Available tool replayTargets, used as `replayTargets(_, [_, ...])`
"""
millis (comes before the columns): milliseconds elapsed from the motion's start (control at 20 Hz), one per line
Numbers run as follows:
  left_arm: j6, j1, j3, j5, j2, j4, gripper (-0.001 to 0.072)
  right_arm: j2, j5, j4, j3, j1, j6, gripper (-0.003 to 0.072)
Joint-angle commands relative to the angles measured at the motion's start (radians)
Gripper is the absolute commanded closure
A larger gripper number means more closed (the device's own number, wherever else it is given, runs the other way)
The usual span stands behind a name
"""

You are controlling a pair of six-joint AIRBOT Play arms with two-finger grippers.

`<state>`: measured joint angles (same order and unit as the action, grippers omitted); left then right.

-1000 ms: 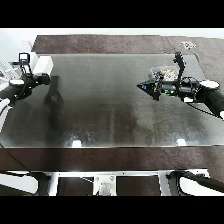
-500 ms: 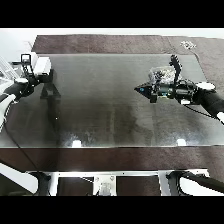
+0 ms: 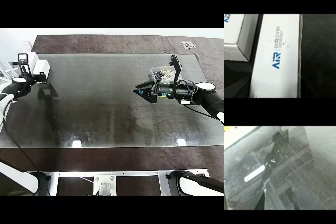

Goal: Fold the box and place the chain.

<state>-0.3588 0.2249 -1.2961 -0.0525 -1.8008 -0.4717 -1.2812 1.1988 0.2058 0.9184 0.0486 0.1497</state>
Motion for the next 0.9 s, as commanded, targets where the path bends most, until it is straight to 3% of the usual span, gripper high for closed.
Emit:
replayTargets(0, [0.0,0.049,-0.001,-0.127,0.038,-0.024,0.0005,0.0,0.006,-0.001,0.0,0.0,0.024,0.0251])
replayTargets(300, [-0.038,0.097,-0.001,-0.563,0.219,-0.037,0.0009,0.002,0.006,-0.049,0.0,0.0,0.027,0.0259])
replayTargets(350, [-0.053,0.097,-0.001,-0.637,0.259,-0.037,0.0249,0.006,0.006,-0.058,0.0,0.0,0.027,0.0341])
replayTargets(400, [-0.049,0.097,-0.001,-0.712,0.297,-0.037,0.0547,0.017,0.006,-0.057,0.0,0.0,0.027,0.0441])
replayTargets(450, [-0.027,0.097,-0.001,-0.78,0.34,-0.037,0.0689,0.033,0.005,-0.058,0.0,0.0,0.027,0.0555])
replayTargets(500, [-0.037,0.094,-0.001,-0.813,0.378,-0.037,0.0691,0.051,0.005,-0.057,0.0,0.001,0.027,0.0679])
replayTargets(700, [-0.031,0.094,0.06,-0.822,0.583,0.042,0.0694,0.164,-0.087,-0.051,-0.02,0.001,0.034,0.0681])
replayTargets(850, [0.027,0.028,0.216,-0.685,0.757,0.082,0.0694,0.29,-0.296,-0.048,-0.105,-0.002,0.038,0.0682])
